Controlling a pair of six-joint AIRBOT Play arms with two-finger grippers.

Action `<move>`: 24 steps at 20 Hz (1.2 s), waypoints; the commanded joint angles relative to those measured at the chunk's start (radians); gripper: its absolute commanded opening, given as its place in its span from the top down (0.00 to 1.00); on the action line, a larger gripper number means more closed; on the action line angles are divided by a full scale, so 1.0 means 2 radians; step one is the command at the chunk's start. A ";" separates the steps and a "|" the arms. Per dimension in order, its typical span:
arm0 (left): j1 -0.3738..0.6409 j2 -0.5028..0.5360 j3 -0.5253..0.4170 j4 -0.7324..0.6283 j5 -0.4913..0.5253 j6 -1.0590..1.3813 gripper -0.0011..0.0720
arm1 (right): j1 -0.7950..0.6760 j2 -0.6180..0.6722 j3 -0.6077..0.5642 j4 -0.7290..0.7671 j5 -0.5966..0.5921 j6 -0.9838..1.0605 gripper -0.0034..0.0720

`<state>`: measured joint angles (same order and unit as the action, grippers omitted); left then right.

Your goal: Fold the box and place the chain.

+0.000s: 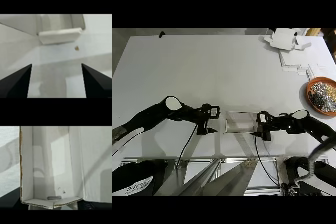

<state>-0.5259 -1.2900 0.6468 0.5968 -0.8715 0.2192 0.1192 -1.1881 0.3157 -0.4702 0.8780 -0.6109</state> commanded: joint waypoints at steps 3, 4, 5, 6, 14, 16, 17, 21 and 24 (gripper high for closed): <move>-0.020 -0.046 -0.006 -0.088 0.023 0.080 0.03 | 0.000 0.000 0.000 0.000 0.000 0.000 0.45; -0.027 -0.052 -0.006 -0.094 0.023 0.088 0.03 | 0.000 0.000 0.000 0.000 0.000 0.000 0.45; -0.034 -0.059 -0.006 -0.102 0.023 0.096 0.03 | 0.000 0.000 0.000 0.000 0.000 0.000 0.45; -0.040 -0.067 -0.006 -0.108 0.023 0.102 0.03 | 0.000 0.000 0.000 0.000 0.000 0.000 0.45; -0.046 -0.080 -0.006 -0.127 0.039 0.102 0.03 | 0.000 0.000 0.000 0.000 0.000 0.000 0.45; -0.047 -0.080 -0.006 -0.146 0.039 0.107 0.03 | 0.000 0.000 0.000 0.000 0.000 0.000 0.45; -0.047 -0.080 -0.006 -0.153 0.037 0.117 0.03 | 0.000 0.000 0.000 0.000 0.000 0.000 0.45; -0.047 -0.083 -0.006 -0.165 0.037 0.127 0.03 | 0.000 0.000 0.000 0.000 0.000 0.000 0.45; -0.047 -0.090 -0.006 -0.179 0.038 0.128 0.03 | 0.000 0.000 0.000 0.000 0.000 0.000 0.45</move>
